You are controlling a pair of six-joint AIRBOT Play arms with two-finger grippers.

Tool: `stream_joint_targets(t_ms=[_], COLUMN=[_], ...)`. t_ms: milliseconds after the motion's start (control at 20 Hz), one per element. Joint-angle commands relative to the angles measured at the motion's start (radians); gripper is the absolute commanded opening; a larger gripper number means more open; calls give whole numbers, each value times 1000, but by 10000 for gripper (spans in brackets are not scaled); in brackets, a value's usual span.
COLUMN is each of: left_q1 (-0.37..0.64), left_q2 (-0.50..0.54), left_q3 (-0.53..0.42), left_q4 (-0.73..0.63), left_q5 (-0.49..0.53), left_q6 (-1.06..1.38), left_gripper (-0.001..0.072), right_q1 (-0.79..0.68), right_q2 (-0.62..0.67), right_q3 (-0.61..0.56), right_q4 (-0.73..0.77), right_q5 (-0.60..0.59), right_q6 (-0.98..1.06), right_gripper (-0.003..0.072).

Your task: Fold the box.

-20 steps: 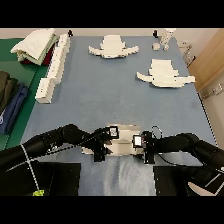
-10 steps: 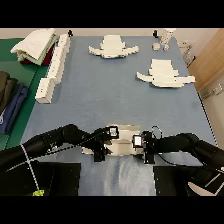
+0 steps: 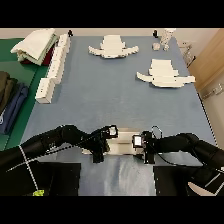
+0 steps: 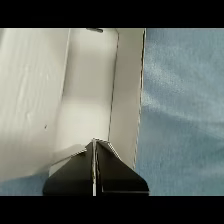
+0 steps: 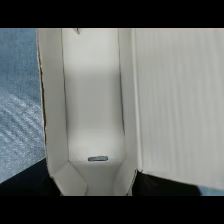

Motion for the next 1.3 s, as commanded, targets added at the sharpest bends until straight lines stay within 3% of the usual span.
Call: stream_joint_targets(t_ms=[0, 150, 350, 400, 600, 750, 950, 1250], left_q1=[2, 2, 46, 85, 328, 498, 575, 487], left_q2=[43, 117, 249, 285, 386, 386, 349, 204], left_q3=[3, 10, 34, 42, 51, 40, -43, -120], left_q4=[84, 206, 432, 443, 444, 417, 326, 99], left_q5=[-30, -56, -241, -303, -509, -618, -542, -320], left_q6=[-77, -265, -679, -782, -1142, -1210, -1231, -1120], left_gripper=[46, 46, 45, 16, 17, 17, 16, 16], right_q1=[0, 0, 0, 0, 0, 0, 0, 0], right_q2=[0, 0, 0, -1, -1, -1, -1, -1], right_q3=[0, 0, 0, 0, 0, 0, 0, 0], right_q4=[0, 0, 0, 0, 0, 0, 0, 0], right_q5=[0, 0, 0, 0, 0, 0, 0, 0], right_q6=[0, 0, 0, 0, 0, 0, 0, 0], right_gripper=[514, 513, 513, 513, 513, 514, 514, 514])
